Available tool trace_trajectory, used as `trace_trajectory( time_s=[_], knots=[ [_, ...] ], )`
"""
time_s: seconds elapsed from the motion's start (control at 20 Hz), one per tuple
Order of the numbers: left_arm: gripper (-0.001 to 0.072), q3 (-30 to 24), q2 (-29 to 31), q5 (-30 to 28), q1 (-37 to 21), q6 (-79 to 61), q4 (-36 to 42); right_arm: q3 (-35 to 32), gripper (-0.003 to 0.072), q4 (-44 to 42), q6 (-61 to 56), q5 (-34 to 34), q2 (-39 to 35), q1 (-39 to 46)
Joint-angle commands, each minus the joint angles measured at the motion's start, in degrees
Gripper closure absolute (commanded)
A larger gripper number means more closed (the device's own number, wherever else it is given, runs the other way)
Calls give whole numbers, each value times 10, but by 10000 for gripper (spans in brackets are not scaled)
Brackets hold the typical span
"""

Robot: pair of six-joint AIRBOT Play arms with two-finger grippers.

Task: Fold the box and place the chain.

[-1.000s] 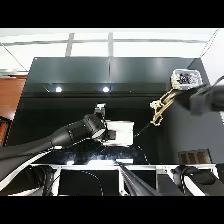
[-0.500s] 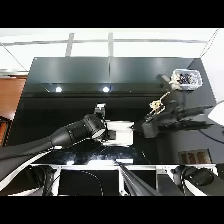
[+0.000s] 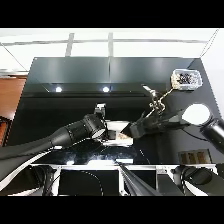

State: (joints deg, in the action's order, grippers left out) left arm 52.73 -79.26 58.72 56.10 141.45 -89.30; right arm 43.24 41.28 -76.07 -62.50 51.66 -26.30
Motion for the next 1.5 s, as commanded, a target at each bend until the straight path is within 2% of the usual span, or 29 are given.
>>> trace_trajectory(
  time_s=[0.0, 0.05, 0.15, 0.25, 0.3, 0.35, 0.5, 0.65, 0.75, 0.9, 1.35, 1.45],
  knots=[
    [680, 0, 0, 0, 0, 0, 0, 12, 192, 64, 7, -61, -22, 105],
    [680, 0, 0, 0, 0, 0, 0, 12, 192, 107, 16, -55, -33, 146],
    [680, 0, 0, 0, 0, 0, 0, 6, 193, 232, 18, 0, -35, 212],
    [680, 0, 0, -1, 0, 0, 0, -30, 192, 334, 18, 120, -33, 243],
    [680, 0, 0, 0, 0, 0, 0, -51, 152, 358, 18, 182, -28, 249],
    [680, 0, 0, 0, 0, 0, 0, -65, -34, 364, 32, 231, -17, 248],
    [680, 0, 0, 0, 0, 0, 0, -70, -34, 361, 46, 328, 57, 221],
    [680, 0, 0, 0, 0, 0, 0, -70, -34, 354, 45, 392, 136, 182],
    [680, 0, 0, 0, 0, 0, 0, -68, -34, 352, 42, 414, 170, 164],
    [680, 0, 0, 0, 0, 0, 0, -61, -34, 353, 27, 411, 200, 155],
    [680, 0, 0, 0, 0, 0, 0, -61, -31, 353, -2, 411, 222, 155],
    [680, 0, 0, 0, 0, 0, 0, -53, 219, 359, -2, 392, 222, 155]
  ],
)
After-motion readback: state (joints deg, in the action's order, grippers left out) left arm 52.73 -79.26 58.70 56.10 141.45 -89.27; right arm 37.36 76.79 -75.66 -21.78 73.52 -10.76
